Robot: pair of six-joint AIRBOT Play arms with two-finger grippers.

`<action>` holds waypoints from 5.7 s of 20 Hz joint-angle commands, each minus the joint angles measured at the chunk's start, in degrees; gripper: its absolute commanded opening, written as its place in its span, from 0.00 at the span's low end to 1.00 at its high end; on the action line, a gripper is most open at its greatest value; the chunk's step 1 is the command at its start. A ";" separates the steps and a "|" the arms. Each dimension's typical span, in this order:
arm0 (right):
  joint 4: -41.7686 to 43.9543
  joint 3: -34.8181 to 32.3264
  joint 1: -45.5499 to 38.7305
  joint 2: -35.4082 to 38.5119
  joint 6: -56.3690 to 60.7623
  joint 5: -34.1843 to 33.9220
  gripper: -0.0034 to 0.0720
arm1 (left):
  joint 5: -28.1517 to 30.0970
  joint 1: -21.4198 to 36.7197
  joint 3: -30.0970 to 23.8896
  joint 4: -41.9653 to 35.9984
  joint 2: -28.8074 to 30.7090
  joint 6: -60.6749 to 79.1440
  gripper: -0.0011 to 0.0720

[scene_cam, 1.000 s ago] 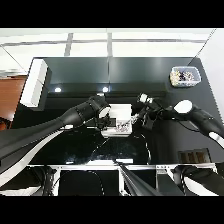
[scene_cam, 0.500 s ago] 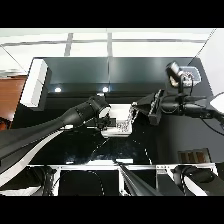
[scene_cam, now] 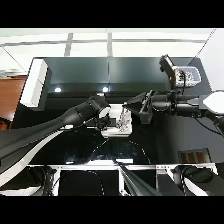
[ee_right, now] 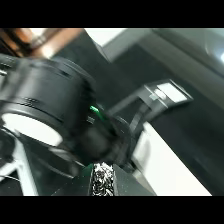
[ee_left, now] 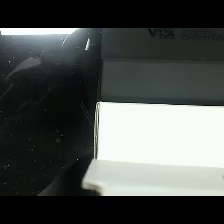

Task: Fold the box and place the chain.

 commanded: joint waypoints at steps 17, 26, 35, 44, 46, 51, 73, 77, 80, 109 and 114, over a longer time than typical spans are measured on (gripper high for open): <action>-16.37 -13.90 -2.80 -14.10 -46.99 -11.50 0.97 | -0.02 -0.04 0.04 0.02 -0.02 0.02 0.05; -11.17 -9.60 -1.99 -20.28 -52.39 -8.66 0.67 | -0.09 -0.04 0.04 0.00 -0.02 0.02 0.05; -17.09 -9.57 -0.22 -20.20 -45.81 -9.44 0.07 | -0.09 -0.04 0.04 0.00 -0.02 0.02 0.05; -18.88 -6.21 -1.70 -3.98 -16.35 -3.80 0.07 | -0.04 -0.04 0.04 0.00 -0.02 0.02 0.05; -5.95 -6.27 -1.16 -3.41 -14.08 -4.39 0.07 | 0.04 -0.04 0.04 0.00 -0.02 0.00 0.05; -9.49 -6.29 1.68 -4.55 -8.85 -12.33 0.53 | 0.02 -0.04 0.04 -0.02 -0.02 0.00 0.05; -14.25 -6.29 -9.62 -4.46 -4.13 6.47 0.53 | 1.46 20.33 -20.74 -6.03 37.73 27.56 0.75; -14.25 -6.29 -9.62 -4.46 -3.34 6.43 0.53 | 1.88 39.12 -36.22 -44.72 43.52 85.42 0.75; -14.25 -6.29 -9.62 -4.46 -3.30 6.10 0.53 | 3.87 37.94 -41.33 -51.47 43.36 118.14 0.99; -14.16 -6.29 -9.60 -4.48 -0.35 4.09 0.53 | 21.51 25.92 -30.75 -59.39 13.62 154.14 0.99; -14.16 -6.29 -9.60 -4.48 -0.35 4.07 0.53 | 21.79 25.62 -30.71 -59.34 13.57 154.11 0.99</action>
